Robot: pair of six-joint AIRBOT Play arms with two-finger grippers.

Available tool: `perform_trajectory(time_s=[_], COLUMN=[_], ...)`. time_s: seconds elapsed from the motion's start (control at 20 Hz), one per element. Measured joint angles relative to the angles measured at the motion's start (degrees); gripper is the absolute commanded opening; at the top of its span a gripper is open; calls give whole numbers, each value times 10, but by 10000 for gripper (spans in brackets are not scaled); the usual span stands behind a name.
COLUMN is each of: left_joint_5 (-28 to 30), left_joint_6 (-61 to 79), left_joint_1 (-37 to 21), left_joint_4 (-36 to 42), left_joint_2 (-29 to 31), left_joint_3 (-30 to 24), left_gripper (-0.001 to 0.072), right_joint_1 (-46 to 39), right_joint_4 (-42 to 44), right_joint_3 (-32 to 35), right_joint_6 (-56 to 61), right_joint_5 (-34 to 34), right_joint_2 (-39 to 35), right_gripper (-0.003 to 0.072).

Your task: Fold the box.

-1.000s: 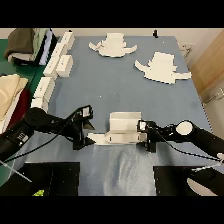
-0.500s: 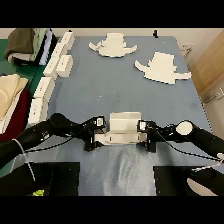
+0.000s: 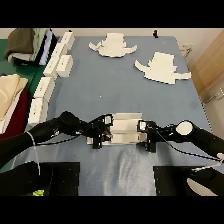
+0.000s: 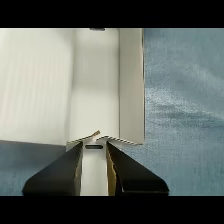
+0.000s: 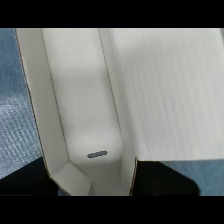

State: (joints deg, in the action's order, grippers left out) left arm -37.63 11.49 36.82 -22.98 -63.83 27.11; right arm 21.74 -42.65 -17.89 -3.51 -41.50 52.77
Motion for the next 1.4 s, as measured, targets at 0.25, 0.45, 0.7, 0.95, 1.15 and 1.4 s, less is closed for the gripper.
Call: perform_trajectory(time_s=[0.25, 0.45, 0.7, 0.95, 1.15, 1.4], left_joint_5=[-3, 0, 2, 8, 18, -3], left_joint_6=[13, 38, 45, 22, -80, -314], left_joint_1=[10, 19, 23, 24, 25, 24], left_joint_4=[34, 71, 82, 71, -5, -187], left_joint_2=[-12, -14, -16, -14, 12, 111], left_joint_3=[5, 5, 2, 2, 2, 2], left_gripper=[232, 687, 705, 417, 18, 17], right_joint_1=[0, 0, 0, 0, 0, 0], right_joint_4=[0, 0, -1, -1, 0, 0], right_joint_3=[0, 0, 0, 0, 0, 0], right_joint_6=[0, 0, -2, -2, 0, 0], right_joint_5=[0, 0, 0, 0, 0, 0], right_joint_2=[0, 0, 0, 0, 0, 0], right_gripper=[520, 520, 520, 520, 520, 520])
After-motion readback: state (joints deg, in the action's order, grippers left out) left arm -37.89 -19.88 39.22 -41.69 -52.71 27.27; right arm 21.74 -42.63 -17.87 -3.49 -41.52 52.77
